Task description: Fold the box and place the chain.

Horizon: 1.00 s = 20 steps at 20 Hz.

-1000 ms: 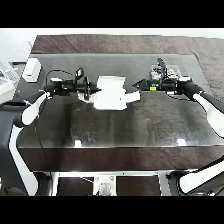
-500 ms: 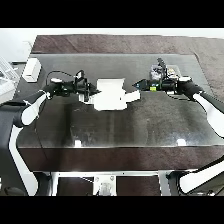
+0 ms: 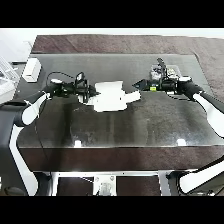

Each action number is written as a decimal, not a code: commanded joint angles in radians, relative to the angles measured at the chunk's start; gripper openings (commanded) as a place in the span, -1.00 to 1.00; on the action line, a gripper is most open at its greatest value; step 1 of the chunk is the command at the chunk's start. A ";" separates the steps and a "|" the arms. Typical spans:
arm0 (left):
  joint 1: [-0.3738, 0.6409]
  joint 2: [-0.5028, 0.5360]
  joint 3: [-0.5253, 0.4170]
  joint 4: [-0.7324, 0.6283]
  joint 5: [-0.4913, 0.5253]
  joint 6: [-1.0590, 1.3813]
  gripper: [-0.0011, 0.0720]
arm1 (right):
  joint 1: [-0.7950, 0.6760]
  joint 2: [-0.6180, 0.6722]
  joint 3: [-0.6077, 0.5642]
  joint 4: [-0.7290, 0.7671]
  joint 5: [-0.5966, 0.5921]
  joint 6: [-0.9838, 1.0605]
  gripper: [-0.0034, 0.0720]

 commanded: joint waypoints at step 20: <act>0.002 -0.005 0.002 0.001 0.001 0.010 -0.91 | -0.001 0.045 -0.001 0.137 0.012 -0.177 0.28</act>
